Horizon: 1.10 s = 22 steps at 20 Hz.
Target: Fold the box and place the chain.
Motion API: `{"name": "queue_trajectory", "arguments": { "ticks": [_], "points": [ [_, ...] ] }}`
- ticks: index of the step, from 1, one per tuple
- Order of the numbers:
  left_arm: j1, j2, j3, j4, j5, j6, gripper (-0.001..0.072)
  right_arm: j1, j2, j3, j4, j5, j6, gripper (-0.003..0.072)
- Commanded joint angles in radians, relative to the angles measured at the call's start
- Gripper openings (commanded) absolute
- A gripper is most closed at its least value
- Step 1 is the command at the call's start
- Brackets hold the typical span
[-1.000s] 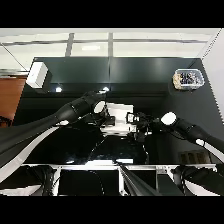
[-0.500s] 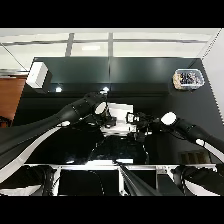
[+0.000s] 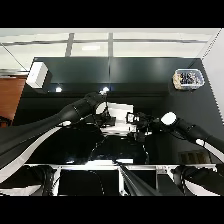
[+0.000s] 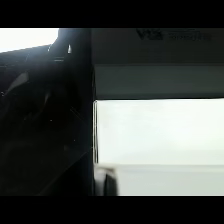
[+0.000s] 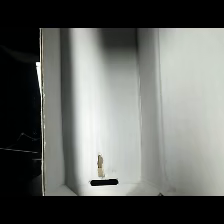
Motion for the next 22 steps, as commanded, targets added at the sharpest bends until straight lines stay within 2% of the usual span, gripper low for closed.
{"name": "queue_trajectory", "arguments": {
  "ticks": [1,2,4,9,11,18,19,21,22],
  "points": [
    [-0.001,-0.004,-0.001,-0.011,0.006,0.003,0.0023,0.000,0.004,0.000,0.002,-0.004,0.010,0.0588],
    [0.000,-0.004,-0.001,-0.011,0.005,0.003,0.0023,0.000,0.009,0.005,0.003,-0.004,0.027,0.0717],
    [0.002,-0.002,-0.001,-0.011,-0.004,0.003,0.0024,0.000,0.033,0.032,-0.040,0.028,0.088,0.0717],
    [0.002,-0.002,-0.001,-0.012,0.011,-0.066,0.0024,0.000,0.122,0.061,-0.298,0.137,0.200,0.0709],
    [0.002,-0.002,-0.001,-0.011,0.020,-0.071,0.0024,0.000,0.130,0.061,-0.320,0.126,0.202,0.0650],
    [0.002,-0.002,-0.001,-0.011,-0.003,-0.048,0.0025,0.000,0.129,0.061,-0.317,0.071,0.167,0.0648],
    [0.002,-0.002,-0.001,-0.011,0.000,-0.049,0.0025,0.001,0.129,0.061,-0.299,0.074,0.163,0.0465],
    [0.002,-0.002,-0.001,-0.011,0.010,-0.049,0.0025,0.001,0.128,0.061,-0.261,0.070,0.165,0.0380],
    [0.002,-0.002,-0.001,-0.011,0.010,-0.049,0.0025,0.001,0.128,0.061,-0.246,0.070,0.178,0.0233]
  ]
}}
